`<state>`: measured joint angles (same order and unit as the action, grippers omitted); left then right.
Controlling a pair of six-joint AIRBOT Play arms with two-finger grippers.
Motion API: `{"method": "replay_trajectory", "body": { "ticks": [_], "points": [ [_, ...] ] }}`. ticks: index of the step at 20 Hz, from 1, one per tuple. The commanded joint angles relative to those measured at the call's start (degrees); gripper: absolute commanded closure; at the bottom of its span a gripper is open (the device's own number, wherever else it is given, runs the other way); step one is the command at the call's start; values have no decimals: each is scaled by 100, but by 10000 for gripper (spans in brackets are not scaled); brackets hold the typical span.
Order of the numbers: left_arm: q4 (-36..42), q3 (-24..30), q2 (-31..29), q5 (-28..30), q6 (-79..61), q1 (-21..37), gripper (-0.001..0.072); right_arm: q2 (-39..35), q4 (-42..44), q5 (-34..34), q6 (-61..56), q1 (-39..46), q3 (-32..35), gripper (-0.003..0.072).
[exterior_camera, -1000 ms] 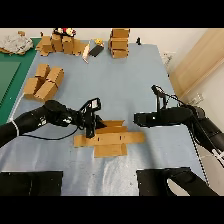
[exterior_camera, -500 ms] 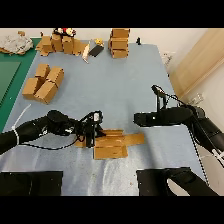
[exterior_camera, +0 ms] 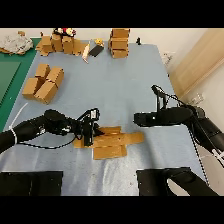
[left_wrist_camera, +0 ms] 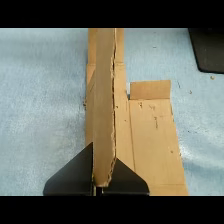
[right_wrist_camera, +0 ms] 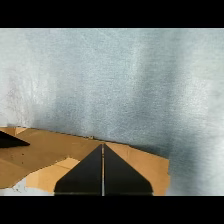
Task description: Fold the box.
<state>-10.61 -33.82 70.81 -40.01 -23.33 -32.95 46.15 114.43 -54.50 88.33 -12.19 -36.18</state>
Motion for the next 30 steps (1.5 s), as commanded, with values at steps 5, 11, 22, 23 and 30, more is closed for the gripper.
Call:
{"method": "replay_trajectory", "body": {
  "ticks": [5,11,22,23,30],
  "points": [
    [33,-4,-13,-267,37,85,699,2,0,7,0,-7,-4,681],
    [-146,-101,-13,-612,136,90,699,2,-4,7,7,-7,-4,680],
    [-481,-264,26,-605,369,90,699,4,-26,52,22,-7,-4,681],
    [-481,-264,28,-605,372,87,699,4,-24,70,22,-7,-4,681],
    [-479,-258,170,-570,391,81,699,2,-22,87,20,-7,-4,681]
  ]
}}
